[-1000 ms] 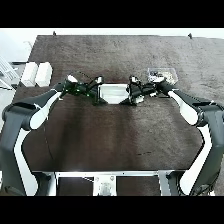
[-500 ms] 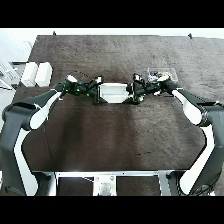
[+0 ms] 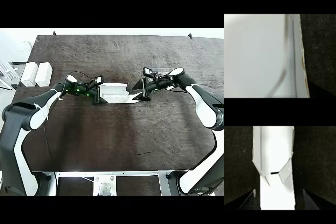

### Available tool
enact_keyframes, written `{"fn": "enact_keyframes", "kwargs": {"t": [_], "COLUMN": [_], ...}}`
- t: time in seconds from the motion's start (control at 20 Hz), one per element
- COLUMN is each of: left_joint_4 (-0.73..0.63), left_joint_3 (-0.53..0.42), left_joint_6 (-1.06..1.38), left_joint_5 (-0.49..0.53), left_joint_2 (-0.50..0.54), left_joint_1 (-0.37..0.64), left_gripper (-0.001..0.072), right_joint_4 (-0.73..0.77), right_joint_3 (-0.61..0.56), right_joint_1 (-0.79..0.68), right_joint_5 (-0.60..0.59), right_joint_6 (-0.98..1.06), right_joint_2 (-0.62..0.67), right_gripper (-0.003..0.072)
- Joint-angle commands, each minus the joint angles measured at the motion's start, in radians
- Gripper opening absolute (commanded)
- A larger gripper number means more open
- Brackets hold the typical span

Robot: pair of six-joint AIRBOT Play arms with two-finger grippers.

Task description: Fold the box and place the chain.

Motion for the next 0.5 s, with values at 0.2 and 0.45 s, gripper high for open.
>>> {"fn": "enact_keyframes", "kwargs": {"t": [0.2,0.45], "left_joint_4": [0.001,0.001], "left_joint_3": [-0.001,0.000], "left_joint_6": [0.000,0.000], "left_joint_5": [-0.004,-0.005], "left_joint_2": [0.000,0.000], "left_joint_1": [0.000,0.000], "left_gripper": [0.0415,0.0415], "right_joint_4": [-0.023,0.122], "right_joint_3": [0.000,-0.074], "right_joint_1": [-0.040,0.045], "right_joint_5": [0.091,0.130], "right_joint_6": [0.182,0.211], "right_joint_2": [0.090,0.089], "right_gripper": [0.0015,0.0013]}}
